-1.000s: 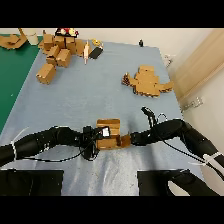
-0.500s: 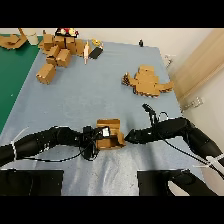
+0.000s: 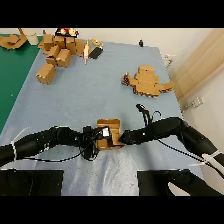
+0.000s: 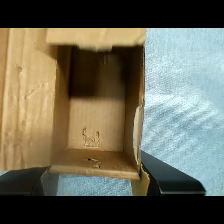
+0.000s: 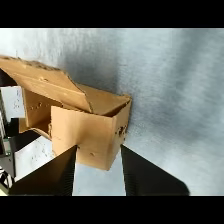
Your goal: Fold the box.
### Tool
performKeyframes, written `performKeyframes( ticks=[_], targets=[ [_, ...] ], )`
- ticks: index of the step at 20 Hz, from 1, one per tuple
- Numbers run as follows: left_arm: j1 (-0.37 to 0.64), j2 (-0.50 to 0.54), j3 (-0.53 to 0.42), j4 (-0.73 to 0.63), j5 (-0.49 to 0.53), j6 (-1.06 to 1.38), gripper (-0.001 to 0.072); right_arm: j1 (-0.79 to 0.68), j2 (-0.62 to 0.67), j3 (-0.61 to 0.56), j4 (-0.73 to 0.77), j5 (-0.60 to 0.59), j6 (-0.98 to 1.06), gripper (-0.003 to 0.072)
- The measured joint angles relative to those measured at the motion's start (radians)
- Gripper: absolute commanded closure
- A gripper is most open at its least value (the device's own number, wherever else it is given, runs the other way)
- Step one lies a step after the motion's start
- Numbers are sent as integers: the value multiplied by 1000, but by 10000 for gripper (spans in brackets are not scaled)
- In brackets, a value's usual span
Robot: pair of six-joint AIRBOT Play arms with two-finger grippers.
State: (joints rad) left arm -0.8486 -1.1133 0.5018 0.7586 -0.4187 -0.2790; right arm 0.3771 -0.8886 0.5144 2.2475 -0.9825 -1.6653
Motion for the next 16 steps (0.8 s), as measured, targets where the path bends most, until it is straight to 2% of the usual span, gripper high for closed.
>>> performKeyframes(
  ticks=[6, 9, 10, 16],
  targets=[
    [0, 0, 0, 0, 1, -1, 171, 184, -74, 100, -277, 24, 301, 257],
    [0, 0, 0, 0, 2, -1, 171, 275, -116, 162, -441, -7, 488, 259],
    [0, 0, 0, 0, 2, -1, 171, 300, -133, 181, -478, -21, 535, 286],
    [0, 0, 0, 0, 3, 0, 171, 406, -217, 278, -629, -97, 747, 290]
  ],
)
